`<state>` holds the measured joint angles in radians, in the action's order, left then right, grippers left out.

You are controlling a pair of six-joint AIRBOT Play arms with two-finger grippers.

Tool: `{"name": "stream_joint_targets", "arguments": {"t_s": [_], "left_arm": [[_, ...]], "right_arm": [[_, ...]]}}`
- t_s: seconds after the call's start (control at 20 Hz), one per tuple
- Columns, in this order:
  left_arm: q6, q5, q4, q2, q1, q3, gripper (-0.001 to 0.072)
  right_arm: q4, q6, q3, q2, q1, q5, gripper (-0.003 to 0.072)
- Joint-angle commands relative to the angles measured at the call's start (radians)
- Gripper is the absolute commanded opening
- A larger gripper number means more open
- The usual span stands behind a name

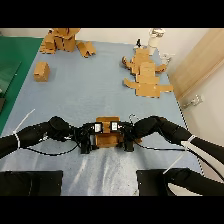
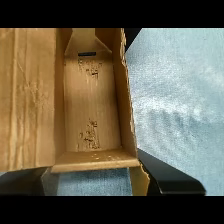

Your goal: Fold the box.

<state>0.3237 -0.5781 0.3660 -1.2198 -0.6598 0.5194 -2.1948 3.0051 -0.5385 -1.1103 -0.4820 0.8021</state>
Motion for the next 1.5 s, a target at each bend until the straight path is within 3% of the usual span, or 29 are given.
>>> {"name": "stream_joint_targets", "arguments": {"t_s": [0.0,0.55,0.6,0.65,0.8,1.0,1.25,1.45], "left_arm": [[0.000,0.002,0.000,-0.001,-0.001,0.000,0.0470],[0.000,0.002,0.000,-0.001,-0.001,0.000,0.0470],[0.000,0.002,0.000,-0.001,0.000,0.000,0.0470],[0.000,0.002,0.000,-0.001,-0.001,0.000,0.0470],[0.000,0.002,0.000,-0.001,0.000,0.000,0.0470],[0.000,0.002,0.000,-0.001,0.000,0.000,0.0470],[0.000,0.001,0.000,-0.001,0.000,0.000,0.0470],[0.000,0.001,0.001,-0.001,-0.001,0.000,0.0470]], "right_arm": [[0.000,0.000,0.000,0.000,0.000,0.000,0.0509],[-0.038,-0.001,-0.001,0.001,0.000,0.002,0.0509],[-0.039,-0.001,-0.001,0.002,0.000,-0.010,0.0576],[-0.040,-0.002,-0.005,0.003,0.000,-0.015,0.0702],[-0.036,-0.006,-0.013,0.020,0.000,-0.011,0.0703],[0.074,-0.126,-0.013,0.072,0.002,0.006,0.0703],[0.202,-0.296,-0.013,0.152,0.002,0.102,0.0702],[0.184,-0.359,-0.013,0.216,0.002,0.178,0.0700]]}}
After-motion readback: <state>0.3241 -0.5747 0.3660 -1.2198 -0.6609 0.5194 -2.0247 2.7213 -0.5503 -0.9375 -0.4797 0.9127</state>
